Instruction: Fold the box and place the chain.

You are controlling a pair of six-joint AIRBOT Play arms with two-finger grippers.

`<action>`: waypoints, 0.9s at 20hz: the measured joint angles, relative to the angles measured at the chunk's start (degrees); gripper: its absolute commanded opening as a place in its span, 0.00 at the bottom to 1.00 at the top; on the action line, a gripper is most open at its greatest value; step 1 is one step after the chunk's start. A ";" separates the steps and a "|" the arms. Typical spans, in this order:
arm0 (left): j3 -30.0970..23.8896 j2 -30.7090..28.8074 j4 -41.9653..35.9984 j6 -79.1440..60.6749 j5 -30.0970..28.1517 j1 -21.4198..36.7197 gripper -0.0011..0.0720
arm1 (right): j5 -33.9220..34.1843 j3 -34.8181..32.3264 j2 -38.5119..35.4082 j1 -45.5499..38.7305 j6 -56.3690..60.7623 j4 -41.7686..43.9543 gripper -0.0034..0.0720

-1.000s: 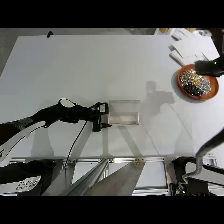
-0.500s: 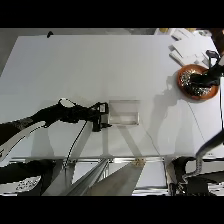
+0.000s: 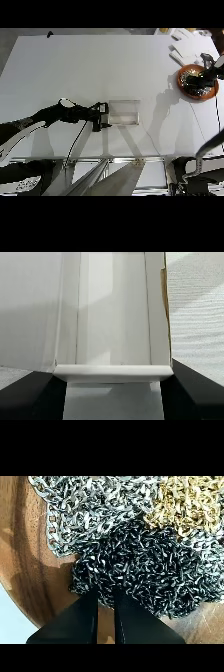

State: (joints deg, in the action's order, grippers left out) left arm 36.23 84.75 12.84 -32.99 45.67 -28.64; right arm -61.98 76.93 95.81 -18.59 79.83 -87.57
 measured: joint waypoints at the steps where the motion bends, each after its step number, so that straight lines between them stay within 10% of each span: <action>1: 0.00 0.00 0.00 0.00 0.00 0.00 0.22 | -0.02 0.00 0.09 0.00 -0.15 0.09 0.07; 10: 0.00 0.00 0.00 0.02 0.02 0.00 0.22 | -3.76 -0.02 -3.91 0.00 -1.55 0.37 0.07; 18: 0.00 0.00 0.00 0.02 0.02 0.00 0.22 | -12.83 -0.02 -24.63 0.50 -4.31 10.40 0.07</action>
State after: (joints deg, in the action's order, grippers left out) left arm 36.23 84.75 12.84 -32.97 45.69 -28.64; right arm -74.81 76.90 71.18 -18.09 75.53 -77.17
